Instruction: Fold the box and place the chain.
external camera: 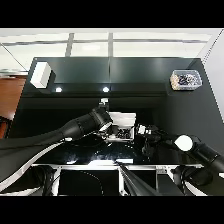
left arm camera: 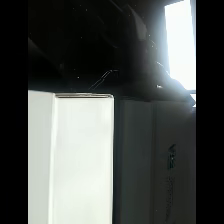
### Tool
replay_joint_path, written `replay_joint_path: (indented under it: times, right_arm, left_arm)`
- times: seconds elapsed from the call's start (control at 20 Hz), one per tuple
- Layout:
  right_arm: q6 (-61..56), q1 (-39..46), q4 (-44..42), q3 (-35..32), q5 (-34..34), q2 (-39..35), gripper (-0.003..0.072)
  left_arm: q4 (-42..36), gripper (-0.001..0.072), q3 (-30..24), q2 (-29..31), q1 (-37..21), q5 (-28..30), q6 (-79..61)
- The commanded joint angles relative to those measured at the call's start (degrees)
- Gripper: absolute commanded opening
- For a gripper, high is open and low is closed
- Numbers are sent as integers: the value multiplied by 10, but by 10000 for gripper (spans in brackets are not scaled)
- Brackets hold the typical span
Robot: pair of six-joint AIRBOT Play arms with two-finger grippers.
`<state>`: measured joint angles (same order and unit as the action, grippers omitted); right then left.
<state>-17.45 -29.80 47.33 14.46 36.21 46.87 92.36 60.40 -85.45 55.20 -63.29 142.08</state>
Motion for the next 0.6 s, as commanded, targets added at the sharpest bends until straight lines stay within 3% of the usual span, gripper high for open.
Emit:
replay_joint_path:
  times: [0.0, 0.55]
  right_arm:
    - [3, -6, -4, 0, -32, 16, 697]
    - [64, -6, -58, 0, -40, 45, 697]
  left_arm:
    - [0, 30, 0, 0, 0, 0, 0]
    - [0, 30, 0, 0, 0, 0, 0]
